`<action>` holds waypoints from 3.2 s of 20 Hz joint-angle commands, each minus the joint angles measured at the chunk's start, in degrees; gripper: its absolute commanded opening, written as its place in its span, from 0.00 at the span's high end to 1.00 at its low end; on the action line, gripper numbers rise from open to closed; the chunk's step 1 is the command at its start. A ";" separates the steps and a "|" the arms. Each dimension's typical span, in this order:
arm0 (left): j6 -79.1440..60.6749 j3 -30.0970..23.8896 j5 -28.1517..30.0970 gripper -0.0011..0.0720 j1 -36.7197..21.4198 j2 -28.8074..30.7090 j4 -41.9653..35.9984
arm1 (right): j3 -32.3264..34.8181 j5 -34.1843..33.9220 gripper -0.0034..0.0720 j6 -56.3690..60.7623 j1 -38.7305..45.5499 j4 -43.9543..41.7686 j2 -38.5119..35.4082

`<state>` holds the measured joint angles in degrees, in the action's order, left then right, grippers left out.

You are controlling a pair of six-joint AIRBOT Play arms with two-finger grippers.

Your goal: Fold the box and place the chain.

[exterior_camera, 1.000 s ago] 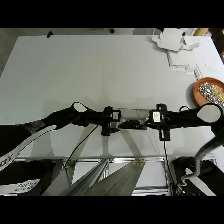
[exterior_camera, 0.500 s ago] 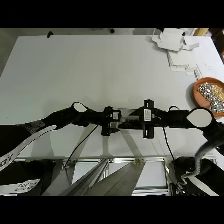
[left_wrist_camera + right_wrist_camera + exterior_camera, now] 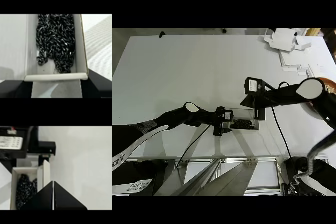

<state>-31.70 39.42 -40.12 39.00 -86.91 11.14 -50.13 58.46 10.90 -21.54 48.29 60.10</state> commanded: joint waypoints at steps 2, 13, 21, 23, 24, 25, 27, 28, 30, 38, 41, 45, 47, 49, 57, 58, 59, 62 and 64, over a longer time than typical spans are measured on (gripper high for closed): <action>0.00 0.02 0.00 0.45 0.02 0.02 0.00 | -1.75 4.55 0.92 2.80 1.31 3.19 5.03; 0.00 0.02 0.02 0.45 0.02 0.02 0.00 | 6.80 2.54 0.65 1.90 -4.35 3.02 1.29; 0.00 0.02 0.02 0.45 0.02 0.02 0.00 | 11.58 -4.42 0.51 1.05 -6.71 6.86 -2.58; 0.00 0.02 0.02 0.45 0.02 0.02 0.00 | 11.58 -5.22 0.60 1.07 -7.08 7.41 -2.58; 0.00 0.02 0.02 0.45 0.02 0.02 0.00 | 11.58 -5.57 0.60 1.07 -7.08 7.41 -2.58; 0.00 0.02 0.02 0.45 0.02 0.00 0.00 | 11.58 -5.66 0.60 1.07 -7.08 7.41 -2.58; 0.00 0.02 0.02 0.45 0.02 0.02 0.00 | 11.58 -5.66 0.65 1.07 -7.08 7.45 -2.58; 0.00 0.02 0.02 0.45 0.02 0.00 0.00 | 11.58 -5.70 0.71 1.07 -7.08 7.45 -2.58; 0.00 0.02 0.02 0.45 0.02 0.00 0.00 | 11.58 -6.29 0.73 1.07 -7.08 7.45 -2.58; 0.00 0.02 0.02 0.45 0.02 0.00 0.00 | 12.11 -7.06 0.80 1.05 -7.08 6.93 -2.08; 0.00 0.02 0.02 0.45 0.02 0.02 0.00 | 13.29 -7.30 0.80 1.05 -7.08 6.97 -1.62; 0.00 0.02 0.00 0.45 0.02 0.02 0.00 | 13.31 -6.97 0.73 1.05 -7.08 6.45 0.09; 0.00 0.02 0.02 0.45 0.02 0.02 0.00 | 13.31 -6.80 0.63 1.07 -7.08 6.45 0.15; 0.00 0.02 0.02 0.45 0.02 0.00 0.00 | 13.31 -6.60 0.62 1.07 -7.08 6.12 0.15; 0.00 0.02 0.00 0.45 0.02 0.02 0.00 | 13.31 -6.71 0.49 1.05 -7.08 2.05 0.02; 0.00 0.02 0.02 0.45 0.02 0.02 0.00 | 13.29 -6.71 0.57 1.05 -7.08 2.25 0.02; 0.00 0.02 0.02 0.45 0.02 0.02 0.00 | 13.31 -6.71 0.65 1.05 -7.08 2.71 0.04; 0.02 0.02 0.02 0.45 0.02 0.00 0.00 | 13.31 -6.99 0.72 1.07 -7.08 5.42 0.04; 0.00 0.02 0.02 0.45 0.02 0.02 0.00 | 13.31 -7.13 0.72 1.07 -7.08 5.92 0.07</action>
<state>-31.57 39.42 -40.05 39.03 -86.91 11.05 -36.84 51.70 11.94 -28.58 52.36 60.16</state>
